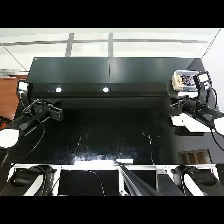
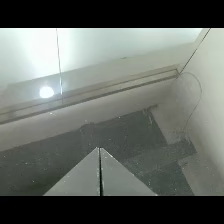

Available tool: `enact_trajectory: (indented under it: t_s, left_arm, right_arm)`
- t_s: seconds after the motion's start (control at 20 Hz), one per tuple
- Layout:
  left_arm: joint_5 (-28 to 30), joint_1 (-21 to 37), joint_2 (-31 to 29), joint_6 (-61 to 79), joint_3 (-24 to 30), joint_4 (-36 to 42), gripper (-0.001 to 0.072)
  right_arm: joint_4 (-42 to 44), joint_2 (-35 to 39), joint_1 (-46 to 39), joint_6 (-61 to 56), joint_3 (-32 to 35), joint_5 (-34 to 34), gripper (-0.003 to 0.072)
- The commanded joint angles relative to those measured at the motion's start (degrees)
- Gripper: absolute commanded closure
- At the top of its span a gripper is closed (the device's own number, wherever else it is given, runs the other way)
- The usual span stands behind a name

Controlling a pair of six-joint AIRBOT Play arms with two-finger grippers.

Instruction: Fold the box and place the chain.

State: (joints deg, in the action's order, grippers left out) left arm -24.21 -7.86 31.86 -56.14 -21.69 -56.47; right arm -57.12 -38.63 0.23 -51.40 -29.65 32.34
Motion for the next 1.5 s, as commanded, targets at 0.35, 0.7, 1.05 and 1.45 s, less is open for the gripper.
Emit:
enact_trajectory:
  t_s: [0.35,0.7,1.05,1.45]
  left_arm:
    - [0.0,0.0,-0.04,0.02,0.02,-0.02,0.0681]
    - [0.09,0.0,-0.04,0.26,0.02,-0.04,0.0681]
    - [9.53,0.0,0.15,0.17,0.04,2.12,0.0681]
    - [18.18,-0.02,4.98,0.0,0.04,4.31,-0.0006]
  right_arm:
    - [0.0,0.02,0.0,-0.02,0.02,0.0,0.0674]
    - [0.11,0.02,0.0,-0.02,0.02,0.0,0.0674]
    - [0.57,-1.51,-0.85,0.17,0.04,-22.64,0.0671]
    - [6.6,-25.55,-39.1,-12.61,-19.15,-8.15,0.0001]
